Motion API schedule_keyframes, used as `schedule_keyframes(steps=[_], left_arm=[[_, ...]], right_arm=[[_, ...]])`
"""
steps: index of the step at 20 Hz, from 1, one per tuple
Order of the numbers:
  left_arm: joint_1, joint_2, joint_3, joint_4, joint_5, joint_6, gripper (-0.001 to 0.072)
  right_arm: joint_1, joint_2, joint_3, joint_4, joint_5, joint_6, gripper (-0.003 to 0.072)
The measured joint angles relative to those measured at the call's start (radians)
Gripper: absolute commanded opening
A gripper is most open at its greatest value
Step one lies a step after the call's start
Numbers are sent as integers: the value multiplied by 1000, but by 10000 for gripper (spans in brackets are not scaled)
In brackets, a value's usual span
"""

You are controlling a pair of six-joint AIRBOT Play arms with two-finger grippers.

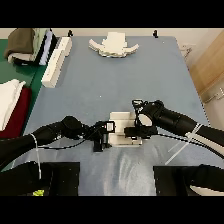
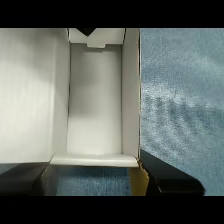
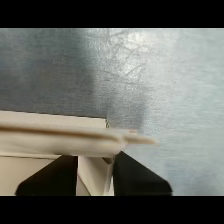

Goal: Fold the box.

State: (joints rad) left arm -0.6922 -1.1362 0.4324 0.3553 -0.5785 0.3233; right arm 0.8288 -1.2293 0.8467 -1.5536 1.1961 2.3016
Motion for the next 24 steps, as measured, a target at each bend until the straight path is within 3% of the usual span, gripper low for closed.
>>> schedule_keyframes(steps=[2, 3, 5, 8, 9, 10, 11, 21, 22, 24], left_arm=[[0, 0, 0, 0, 0, 0, 463], [0, 0, 0, 0, 0, -1, 463], [0, 0, 0, 0, 0, -2, 463], [0, 0, 0, 0, 0, -1, 463], [0, 0, 0, 0, 0, -1, 463], [0, 0, 0, 0, 0, 0, 463], [0, 0, 0, 0, 0, 1, 463], [0, 0, 0, 0, 0, 1, 463], [0, 0, 0, 0, 0, 1, 463], [0, 0, 0, 0, 0, 1, 463]], right_arm=[[2, -3, 2, -16, 3, 26, 82], [1, -3, 3, -21, 5, 39, 29], [2, -5, 3, -32, 8, 50, 7], [2, -5, 3, -40, 8, 56, 7], [2, -5, 3, -42, 8, 58, 59], [2, -5, 3, -45, 8, 58, 230], [3, -6, 3, -54, 8, 55, 319], [2, -5, 11, -36, 51, 32, 320], [3, -6, 7, -32, 53, 37, 307], [8, -10, -1, -27, 54, 49, 209]])
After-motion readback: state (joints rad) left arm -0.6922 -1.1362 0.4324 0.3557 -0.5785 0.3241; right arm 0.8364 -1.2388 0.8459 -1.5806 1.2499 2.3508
